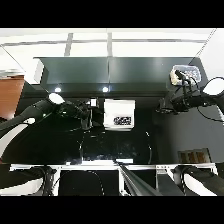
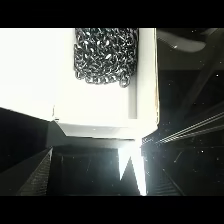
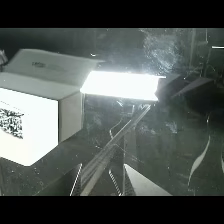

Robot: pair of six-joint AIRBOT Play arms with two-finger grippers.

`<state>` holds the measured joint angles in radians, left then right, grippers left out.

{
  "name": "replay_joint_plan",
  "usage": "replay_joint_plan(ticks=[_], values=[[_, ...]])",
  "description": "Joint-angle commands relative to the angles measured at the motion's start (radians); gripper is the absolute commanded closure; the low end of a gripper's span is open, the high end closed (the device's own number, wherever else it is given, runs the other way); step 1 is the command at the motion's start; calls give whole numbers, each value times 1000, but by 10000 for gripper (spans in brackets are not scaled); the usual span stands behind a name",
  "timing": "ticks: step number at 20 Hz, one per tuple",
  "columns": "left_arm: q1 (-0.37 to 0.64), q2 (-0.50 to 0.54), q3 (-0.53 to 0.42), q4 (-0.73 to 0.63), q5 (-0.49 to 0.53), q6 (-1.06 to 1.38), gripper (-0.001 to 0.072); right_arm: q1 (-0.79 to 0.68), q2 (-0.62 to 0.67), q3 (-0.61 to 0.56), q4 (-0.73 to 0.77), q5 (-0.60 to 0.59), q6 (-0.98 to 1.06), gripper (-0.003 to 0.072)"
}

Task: Fold the box and place the chain.

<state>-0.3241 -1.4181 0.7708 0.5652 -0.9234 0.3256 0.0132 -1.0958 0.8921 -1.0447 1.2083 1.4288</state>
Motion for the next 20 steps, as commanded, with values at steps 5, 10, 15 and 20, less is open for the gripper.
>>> replay_joint_plan(ticks=[5,10,15,20], values=[[-3,-17,6,-32,-2,7,-6,1,0,0,1,-29,-1,362],[-13,-21,12,-27,-3,2,-4,1,0,0,1,-47,-1,363],[-41,-41,38,-23,0,-19,-1,1,0,0,1,-50,-1,362],[-48,-45,42,-21,-2,-43,0,1,0,0,0,-50,-1,362]])
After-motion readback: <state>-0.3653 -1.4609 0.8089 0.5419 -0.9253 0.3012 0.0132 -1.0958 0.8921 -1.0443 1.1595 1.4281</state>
